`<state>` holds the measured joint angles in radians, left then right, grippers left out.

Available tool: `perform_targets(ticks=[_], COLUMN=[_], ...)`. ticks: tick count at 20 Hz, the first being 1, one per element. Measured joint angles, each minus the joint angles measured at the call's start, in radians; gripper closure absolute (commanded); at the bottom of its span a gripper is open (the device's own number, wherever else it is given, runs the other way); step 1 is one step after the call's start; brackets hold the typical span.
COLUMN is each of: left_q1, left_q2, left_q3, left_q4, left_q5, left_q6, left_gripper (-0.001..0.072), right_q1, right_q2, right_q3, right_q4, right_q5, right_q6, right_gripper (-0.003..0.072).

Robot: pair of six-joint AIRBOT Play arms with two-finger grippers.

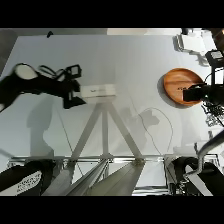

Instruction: Fold the box and place the chain.

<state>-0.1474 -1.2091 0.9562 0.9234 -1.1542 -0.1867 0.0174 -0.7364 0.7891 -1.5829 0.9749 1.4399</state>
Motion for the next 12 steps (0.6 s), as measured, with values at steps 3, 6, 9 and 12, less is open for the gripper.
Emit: perform_targets(ticks=[3, 6, 9, 12], left_q1=[0.061, 0.166, 0.319, 0.492], left_q2=[0.166, 0.275, 0.323, 0.343], left_q3=[0.000, 0.000, -0.001, -0.052], left_q4=[0.293, 0.534, 0.574, 0.388], left_q5=[0.013, 0.040, 0.108, 0.249], left_q6=[-0.254, -0.481, -0.629, -0.720], left_gripper=[0.0695, 0.0701, 0.0703, 0.0703], right_q1=[0.000, 0.000, 0.000, 0.000], right_q2=[0.000, 0.000, 0.000, 0.000], right_q3=[0.000, 0.000, 0.000, 0.000], right_q4=[0.000, -0.001, -0.003, -0.003], right_q5=[-0.002, -0.003, -0.003, -0.003], right_q6=[0.001, 0.002, 0.002, 0.003], right_gripper=[0.0675, 0.0675, 0.0675, 0.0675])
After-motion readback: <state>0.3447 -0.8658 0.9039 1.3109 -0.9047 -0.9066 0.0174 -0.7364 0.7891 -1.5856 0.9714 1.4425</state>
